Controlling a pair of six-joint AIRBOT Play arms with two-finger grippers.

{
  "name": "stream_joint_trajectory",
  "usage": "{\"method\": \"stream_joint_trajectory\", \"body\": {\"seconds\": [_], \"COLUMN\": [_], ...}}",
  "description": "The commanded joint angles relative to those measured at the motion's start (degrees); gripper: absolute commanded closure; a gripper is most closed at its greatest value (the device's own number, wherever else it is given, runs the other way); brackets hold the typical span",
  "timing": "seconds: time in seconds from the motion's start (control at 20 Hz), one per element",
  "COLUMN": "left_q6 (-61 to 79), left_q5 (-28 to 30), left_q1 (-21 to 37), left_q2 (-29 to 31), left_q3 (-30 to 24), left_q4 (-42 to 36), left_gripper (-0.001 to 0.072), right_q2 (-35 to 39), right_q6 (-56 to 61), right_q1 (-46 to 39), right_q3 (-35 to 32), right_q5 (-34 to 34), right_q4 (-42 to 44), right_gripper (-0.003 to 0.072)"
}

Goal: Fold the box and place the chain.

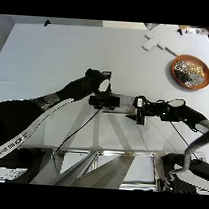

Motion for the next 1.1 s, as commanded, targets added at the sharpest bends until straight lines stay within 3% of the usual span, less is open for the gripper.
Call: {"method": "stream_joint_trajectory", "body": {"seconds": [0.0, 0.25, 0.3, 0.45, 0.5, 0.55, 0.75, 0.9, 0.95, 1.0, 1.05], "left_q6": [-4.61, -4.63, -4.61, -4.7, -4.66, -4.5, -4.35, -4.07, -2.54, -0.5, 0.57], "left_q5": [1.44, 1.49, 1.49, 0.92, 0.31, -0.59, -2.21, -3.43, -4.37, -5.9, -7.74], "left_q1": [-0.46, -0.28, -0.22, -0.24, -0.24, -0.24, -0.17, -0.17, -0.17, -0.17, -0.15], "left_q2": [-1.18, -2.29, -2.34, -2.51, -2.51, -2.51, -2.45, -2.47, -2.45, -2.47, -2.45], "left_q3": [0.7, 0.68, 0.68, 0.63, 0.66, 0.66, 0.7, 0.7, 0.7, 0.83, 0.96], "left_q4": [0.39, 0.37, 0.37, 0.37, 0.37, 0.42, 0.52, 1.01, 1.2, 1.29, 1.84], "left_gripper": [0.0253, 0.0367, 0.0451, 0.0458, 0.0513, 0.0625, 0.0707, 0.0703, 0.063, 0.0434, 0.0299], "right_q2": [0.0, 0.0, -0.02, 0.0, 0.0, 0.0, 0.0, 0.0, 0.0, 0.0, 0.0], "right_q6": [0.0, 0.0, 0.0, 0.0, 0.0, 0.0, 0.0, 0.0, 0.0, 0.0, 0.0], "right_q1": [0.02, 0.02, 0.02, 0.02, 0.02, 0.02, 0.02, 0.02, 0.02, 0.02, 0.02], "right_q3": [-0.02, -0.02, -0.02, -0.02, -0.02, -0.02, -0.02, -0.02, -0.02, -0.02, -0.02], "right_q5": [0.02, 0.0, 0.0, 0.0, 0.02, 0.02, 0.02, 0.02, 0.0, 0.0, 0.0], "right_q4": [0.02, 0.0, 0.02, 0.0, 0.02, 0.0, 0.0, 0.0, 0.0, 0.0, 0.02], "right_gripper": [0.0204, 0.0204, 0.0204, 0.0204, 0.0204, 0.0204, 0.0204, 0.0204, 0.0204, 0.0204, 0.0204]}}
